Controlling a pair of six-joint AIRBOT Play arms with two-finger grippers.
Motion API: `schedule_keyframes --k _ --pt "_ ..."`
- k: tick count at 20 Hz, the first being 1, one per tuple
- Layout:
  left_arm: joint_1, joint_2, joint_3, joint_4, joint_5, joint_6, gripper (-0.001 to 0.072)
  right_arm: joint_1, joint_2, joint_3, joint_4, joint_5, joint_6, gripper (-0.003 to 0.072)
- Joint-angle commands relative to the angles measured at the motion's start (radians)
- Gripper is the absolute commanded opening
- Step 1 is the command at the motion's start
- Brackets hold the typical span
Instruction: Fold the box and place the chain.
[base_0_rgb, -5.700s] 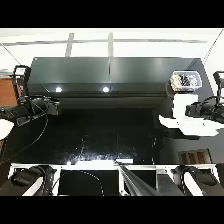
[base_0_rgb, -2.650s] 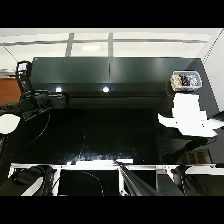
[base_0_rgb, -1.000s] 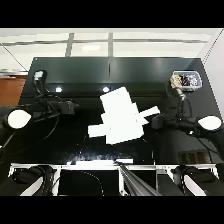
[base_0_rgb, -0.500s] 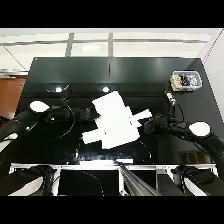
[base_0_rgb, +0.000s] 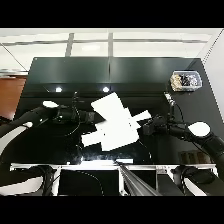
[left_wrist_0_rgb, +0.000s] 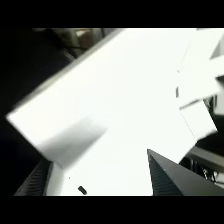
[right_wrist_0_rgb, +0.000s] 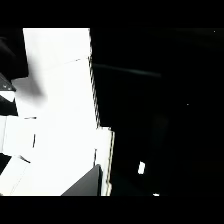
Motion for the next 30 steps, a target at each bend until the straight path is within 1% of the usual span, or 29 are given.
schedule_keyframes --k 1,2,5,8,9,10,11,12,13,14,15,16,17,19,21,23,25,26,27,29,30 --pt "0.000 -0.079 0.045 -0.019 -0.161 0.163 0.0705 0.001 0.001 0.000 -0.002 0.001 0.001 0.0043" --pt "0.000 -0.089 0.058 0.001 -0.190 0.194 0.0698 0.001 0.001 0.000 -0.008 0.001 0.004 0.0043" --pt "0.000 -0.106 0.096 0.075 -0.223 0.231 0.0660 0.001 0.001 0.000 -0.036 0.001 0.016 0.0044" --pt "-0.002 -0.123 0.119 0.088 -0.264 0.291 0.0396 0.001 0.001 0.000 -0.053 0.001 0.023 0.0044" --pt "-0.002 -0.128 0.125 0.088 -0.275 0.298 0.0340 0.001 0.001 0.000 -0.053 0.000 0.023 0.0044" --pt "-0.002 -0.132 0.127 0.088 -0.278 0.302 0.0319 0.001 0.001 0.000 -0.053 0.000 0.023 0.0044" --pt "-0.002 -0.137 0.132 0.096 -0.278 0.303 0.0169 0.001 0.001 0.000 -0.053 0.000 0.023 0.0044" --pt "-0.002 -0.137 0.132 0.103 -0.280 0.304 0.0103 0.001 0.001 0.000 -0.054 0.000 0.023 0.0044" --pt "-0.001 -0.137 0.132 0.112 -0.285 0.304 0.0103 0.001 0.001 0.000 -0.058 0.000 0.023 0.0045" --pt "-0.001 -0.137 0.133 0.128 -0.296 0.304 0.0050 -0.003 0.001 0.000 -0.060 0.001 0.023 0.0101" --pt "-0.001 -0.137 0.139 0.159 -0.307 0.304 0.0030 -0.012 0.003 0.004 -0.063 0.005 0.023 0.0399" --pt "-0.001 -0.136 0.147 0.191 -0.322 0.304 0.0028 -0.034 0.005 0.019 -0.078 0.023 0.023 0.0720" --pt "-0.001 -0.134 0.156 0.216 -0.327 0.303 0.0028 -0.065 0.008 0.048 -0.115 0.063 0.023 0.0712" --pt "-0.002 -0.129 0.178 0.241 -0.336 0.296 0.0027 -0.147 0.014 0.145 -0.205 0.186 0.023 0.0712" --pt "-0.006 -0.122 0.213 0.257 -0.345 0.296 0.0025 -0.231 0.017 0.263 -0.218 0.347 0.022 0.0712" --pt "-0.040 -0.090 0.256 0.306 -0.317 0.297 0.0023 -0.286 0.017 0.353 -0.232 0.452 0.008 0.0711" --pt "-0.106 -0.015 0.275 0.403 -0.220 0.297 0.0023 -0.288 0.017 0.368 -0.297 0.487 -0.068 0.0712" --pt "-0.152 0.039 0.274 0.461 -0.159 0.298 0.0023 -0.275 0.016 0.360 -0.333 0.492 -0.080 0.0711" --pt "-0.197 0.093 0.269 0.529 -0.097 0.301 0.0023 -0.262 0.016 0.352 -0.340 0.491 -0.081 0.0711" --pt "-0.257 0.170 0.231 0.624 0.071 0.331 0.0025 -0.227 0.016 0.322 -0.343 0.479 -0.157 0.0711" --pt "-0.265 0.183 0.206 0.624 0.143 0.367 0.0027 -0.206 0.016 0.290 -0.348 0.445 -0.223 0.0711"
